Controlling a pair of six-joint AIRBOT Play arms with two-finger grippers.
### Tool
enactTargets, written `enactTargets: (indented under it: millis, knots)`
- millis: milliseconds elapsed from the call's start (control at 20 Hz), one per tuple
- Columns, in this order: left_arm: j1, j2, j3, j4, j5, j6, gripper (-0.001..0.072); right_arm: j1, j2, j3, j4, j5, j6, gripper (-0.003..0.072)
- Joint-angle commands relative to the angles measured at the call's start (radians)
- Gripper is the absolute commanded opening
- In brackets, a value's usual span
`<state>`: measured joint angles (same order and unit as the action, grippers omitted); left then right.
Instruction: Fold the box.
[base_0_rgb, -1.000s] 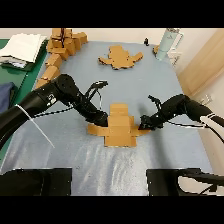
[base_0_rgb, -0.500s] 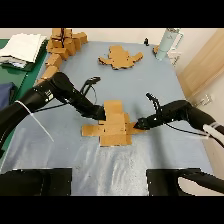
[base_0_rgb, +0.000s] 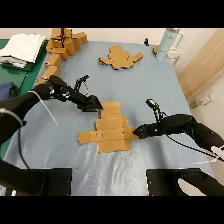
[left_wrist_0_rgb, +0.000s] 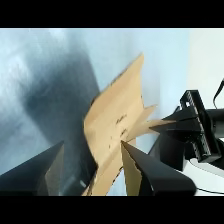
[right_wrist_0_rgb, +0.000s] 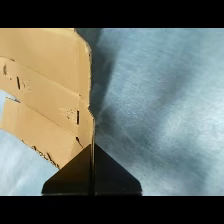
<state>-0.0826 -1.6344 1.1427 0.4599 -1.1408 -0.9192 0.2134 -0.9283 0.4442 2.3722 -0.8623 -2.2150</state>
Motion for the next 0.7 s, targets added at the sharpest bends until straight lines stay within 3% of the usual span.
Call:
enactTargets:
  millis: [0, 250, 400, 450, 500, 650]
  knots:
    - [0.001, -0.138, 0.100, -0.048, -0.062, 0.040, 0.0549, 0.025, 0.015, -0.009, 0.004, 0.018, -0.003, 0.0003]
    - [-0.049, -0.217, 0.161, -0.048, -0.277, 0.090, 0.0521, 0.025, 0.014, -0.009, 0.003, 0.067, -0.003, 0.0003]
    - [-0.053, -0.222, 0.163, -0.044, -0.328, 0.113, 0.0519, 0.025, 0.013, -0.009, 0.000, 0.071, -0.003, 0.0003]
    - [-0.050, -0.222, 0.166, -0.041, -0.323, 0.118, 0.0463, 0.025, 0.013, -0.009, -0.001, 0.071, -0.003, 0.0003]
    - [-0.048, -0.222, 0.169, -0.041, -0.320, 0.124, 0.0341, 0.025, 0.013, -0.009, -0.001, 0.070, -0.003, 0.0003]
    - [-0.048, -0.222, 0.177, -0.041, -0.307, 0.127, 0.0342, 0.025, 0.013, -0.009, -0.002, 0.069, -0.003, 0.0003]
